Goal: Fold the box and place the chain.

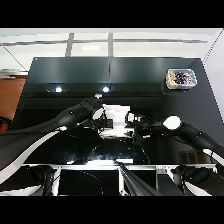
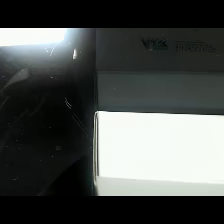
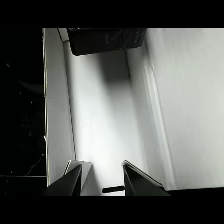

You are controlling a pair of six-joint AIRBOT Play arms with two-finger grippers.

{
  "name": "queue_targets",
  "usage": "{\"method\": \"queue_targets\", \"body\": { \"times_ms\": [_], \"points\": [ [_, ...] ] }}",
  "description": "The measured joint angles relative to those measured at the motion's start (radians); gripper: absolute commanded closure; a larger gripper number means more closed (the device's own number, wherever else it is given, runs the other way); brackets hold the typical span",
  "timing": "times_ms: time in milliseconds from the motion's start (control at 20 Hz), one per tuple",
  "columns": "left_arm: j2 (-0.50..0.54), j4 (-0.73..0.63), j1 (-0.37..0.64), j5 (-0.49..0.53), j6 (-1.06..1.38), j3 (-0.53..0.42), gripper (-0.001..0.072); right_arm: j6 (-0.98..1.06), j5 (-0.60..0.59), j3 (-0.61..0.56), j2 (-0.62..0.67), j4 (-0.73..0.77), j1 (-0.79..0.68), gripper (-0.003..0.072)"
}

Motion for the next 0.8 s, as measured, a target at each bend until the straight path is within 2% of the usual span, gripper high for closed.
{"method": "queue_targets", "body": {
  "times_ms": [50, 100, 150, 200, 300, 350, 400, 450, 550, 800],
  "points": [
    [0.000, 0.000, 0.000, 0.000, 0.000, 0.000, 0.0683, 0.000, 0.000, 0.000, 0.000, 0.001, 0.000, 0.0231],
    [0.000, -0.002, 0.000, 0.001, 0.000, 0.000, 0.0682, 0.000, 0.000, 0.000, 0.000, 0.002, 0.000, 0.0216],
    [0.000, -0.002, 0.000, 0.001, 0.000, 0.000, 0.0682, 0.000, 0.000, 0.000, 0.000, 0.003, 0.000, 0.0281],
    [0.000, -0.002, 0.000, 0.001, 0.000, 0.000, 0.0682, 0.000, -0.001, 0.000, 0.000, 0.003, 0.000, 0.0463],
    [0.000, -0.003, 0.000, 0.006, -0.001, 0.000, 0.0682, 0.000, -0.001, 0.000, 0.000, 0.004, 0.000, 0.0353],
    [0.000, -0.003, 0.000, 0.005, -0.001, 0.000, 0.0682, 0.000, -0.003, 0.000, 0.000, 0.004, 0.000, 0.0474],
    [0.000, -0.003, 0.000, 0.005, -0.001, 0.000, 0.0682, 0.000, -0.003, 0.000, 0.000, 0.003, 0.001, 0.0668],
    [0.000, -0.003, 0.000, 0.005, -0.002, 0.000, 0.0682, 0.000, -0.004, 0.000, 0.000, 0.003, 0.000, 0.0644],
    [0.000, -0.004, 0.000, 0.005, -0.002, 0.000, 0.0682, 0.035, -0.003, 0.000, 0.007, -0.014, -0.013, 0.0645],
    [0.000, -0.003, 0.000, 0.001, -0.002, 0.000, 0.0682, 0.400, 0.054, 0.000, 0.119, -0.083, -0.179, 0.0644]
  ]
}}
